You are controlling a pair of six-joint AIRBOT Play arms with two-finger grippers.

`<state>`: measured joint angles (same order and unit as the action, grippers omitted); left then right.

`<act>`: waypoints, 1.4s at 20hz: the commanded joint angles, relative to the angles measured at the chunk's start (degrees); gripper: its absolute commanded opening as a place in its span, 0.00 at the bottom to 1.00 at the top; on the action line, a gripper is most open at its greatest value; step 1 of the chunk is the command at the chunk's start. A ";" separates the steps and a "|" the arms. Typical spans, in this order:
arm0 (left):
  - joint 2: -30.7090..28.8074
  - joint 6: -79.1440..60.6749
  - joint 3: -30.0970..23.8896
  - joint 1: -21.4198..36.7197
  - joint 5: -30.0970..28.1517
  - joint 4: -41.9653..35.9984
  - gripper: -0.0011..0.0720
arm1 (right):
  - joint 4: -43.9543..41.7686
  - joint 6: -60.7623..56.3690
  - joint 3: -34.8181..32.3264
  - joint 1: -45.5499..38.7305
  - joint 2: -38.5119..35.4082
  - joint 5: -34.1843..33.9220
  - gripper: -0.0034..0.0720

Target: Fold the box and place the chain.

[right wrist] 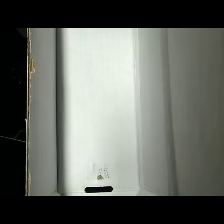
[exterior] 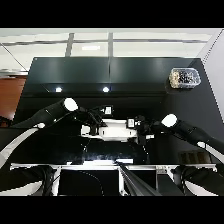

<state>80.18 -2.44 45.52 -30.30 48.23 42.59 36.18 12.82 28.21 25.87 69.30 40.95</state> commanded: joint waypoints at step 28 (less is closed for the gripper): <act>-10.38 13.31 0.92 5.90 4.50 4.85 0.81 | -0.63 -0.39 -0.02 -2.54 0.02 2.34 0.75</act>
<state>74.39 4.67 46.26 -26.83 50.19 44.40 35.59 12.47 28.21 23.35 69.30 43.35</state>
